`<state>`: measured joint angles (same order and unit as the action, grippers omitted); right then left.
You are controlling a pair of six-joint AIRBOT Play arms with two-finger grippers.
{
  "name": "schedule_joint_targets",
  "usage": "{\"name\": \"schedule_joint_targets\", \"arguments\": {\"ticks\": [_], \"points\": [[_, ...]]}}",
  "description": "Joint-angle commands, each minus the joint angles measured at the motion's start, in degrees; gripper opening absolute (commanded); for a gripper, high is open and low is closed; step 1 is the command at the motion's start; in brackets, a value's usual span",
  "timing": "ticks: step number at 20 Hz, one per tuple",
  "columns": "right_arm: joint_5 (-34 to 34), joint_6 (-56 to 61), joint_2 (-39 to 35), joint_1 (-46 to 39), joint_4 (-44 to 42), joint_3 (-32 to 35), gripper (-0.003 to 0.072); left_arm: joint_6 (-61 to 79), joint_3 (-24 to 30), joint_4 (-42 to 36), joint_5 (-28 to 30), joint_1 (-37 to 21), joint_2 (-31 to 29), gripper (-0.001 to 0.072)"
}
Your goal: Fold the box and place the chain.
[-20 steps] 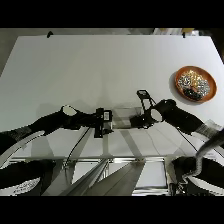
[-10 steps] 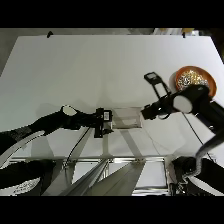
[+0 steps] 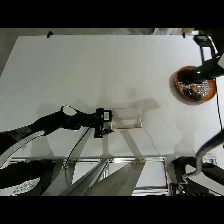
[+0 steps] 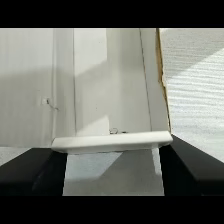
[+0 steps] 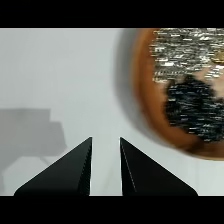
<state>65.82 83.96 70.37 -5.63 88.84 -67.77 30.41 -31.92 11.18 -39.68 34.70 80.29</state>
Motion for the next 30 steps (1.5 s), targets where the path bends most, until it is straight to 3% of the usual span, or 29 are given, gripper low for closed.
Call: {"name": "schedule_joint_targets", "arguments": {"ticks": [1, 7, 19, 21, 23, 26, 30], "points": [[-2.62, -5.31, 7.69, -11.10, -0.07, -1.27, 0.0174, 0.00, 0.00, 0.00, 0.02, 0.02, -0.02, 0.0142], [-2.69, -7.74, 14.10, -16.63, -0.11, -1.27, 0.0182, 0.00, 0.00, 0.00, 0.02, 0.02, -0.02, 0.0142], [-1.11, -7.48, 19.28, -16.63, -1.07, -1.27, 0.0180, 0.00, 0.00, 0.00, 0.02, 0.02, -0.02, 0.0142], [-1.11, -7.34, 19.52, -16.63, -1.46, -1.27, 0.0142, 0.00, 0.00, 0.00, 0.02, 0.02, -0.02, 0.0142], [-1.16, -7.41, 19.47, -16.63, -2.51, -1.27, 0.0019, 0.00, 0.00, 0.00, 0.02, 0.02, -0.02, 0.0142], [-0.92, -7.52, 17.51, -16.57, -3.63, -1.27, 0.0019, 0.00, 0.00, 0.00, 0.02, 0.02, -0.02, 0.0142], [0.66, -7.54, 8.85, -16.57, -4.48, -1.27, 0.0019, 0.00, 0.00, 0.00, 0.02, 0.02, -0.02, 0.0142]]}}
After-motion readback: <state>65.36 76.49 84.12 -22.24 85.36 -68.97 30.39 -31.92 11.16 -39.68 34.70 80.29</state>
